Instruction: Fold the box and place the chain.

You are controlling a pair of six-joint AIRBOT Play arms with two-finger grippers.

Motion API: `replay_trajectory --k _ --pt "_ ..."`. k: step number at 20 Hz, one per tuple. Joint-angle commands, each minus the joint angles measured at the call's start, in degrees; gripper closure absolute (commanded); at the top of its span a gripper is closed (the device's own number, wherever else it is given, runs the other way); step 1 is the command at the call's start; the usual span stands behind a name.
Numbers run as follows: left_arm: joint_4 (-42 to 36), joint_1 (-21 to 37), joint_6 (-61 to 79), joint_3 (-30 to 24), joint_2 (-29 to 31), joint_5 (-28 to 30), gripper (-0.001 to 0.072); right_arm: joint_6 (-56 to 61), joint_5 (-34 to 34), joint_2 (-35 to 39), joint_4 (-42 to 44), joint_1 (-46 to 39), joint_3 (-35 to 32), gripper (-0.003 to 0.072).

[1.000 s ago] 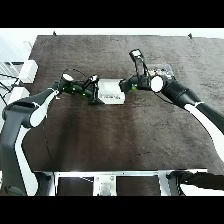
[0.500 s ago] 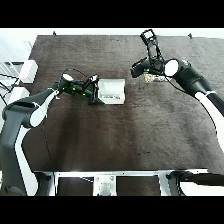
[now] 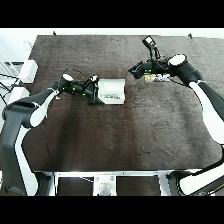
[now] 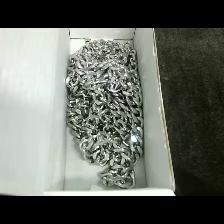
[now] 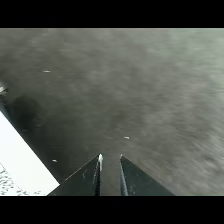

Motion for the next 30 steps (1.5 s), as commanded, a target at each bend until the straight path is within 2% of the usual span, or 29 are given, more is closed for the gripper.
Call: replay_trajectory --k 1,5,6,7,12,17,22,27,30 --pt "0.0 0.0 0.0 0.0 0.0 0.1 0.0346 -3.7 6.8 -4.5 4.4 0.2 3.7 0.0532" --pt "0.0 0.0 0.0 0.0 0.0 0.1 0.0346 -3.8 13.2 -5.4 4.3 2.1 4.0 0.0528" --pt "0.0 0.0 0.0 0.0 0.0 0.1 0.0346 -3.8 15.3 -5.4 3.6 2.6 3.9 0.0476" --pt "0.0 0.0 0.0 0.0 0.0 0.2 0.0346 -3.8 16.4 -5.5 2.5 3.1 3.9 0.0471" --pt "0.0 0.0 0.0 0.0 0.0 0.2 0.0346 -3.7 19.5 -5.5 0.3 5.6 4.0 0.0470" --pt "0.0 0.0 0.0 0.0 0.0 0.2 0.0346 -4.6 19.9 -5.6 -4.3 8.2 4.0 0.0447" --pt "0.0 0.0 0.0 0.0 0.0 0.2 0.0346 -5.0 19.8 -5.7 -4.4 8.4 4.0 0.0442" --pt "0.0 0.0 0.0 0.0 0.0 0.2 0.0346 -6.2 19.2 -6.5 -4.6 8.4 4.0 0.0379" --pt "0.0 0.0 0.0 0.0 0.0 0.2 0.0346 -6.3 18.9 -7.3 -4.7 8.5 4.0 0.0379"
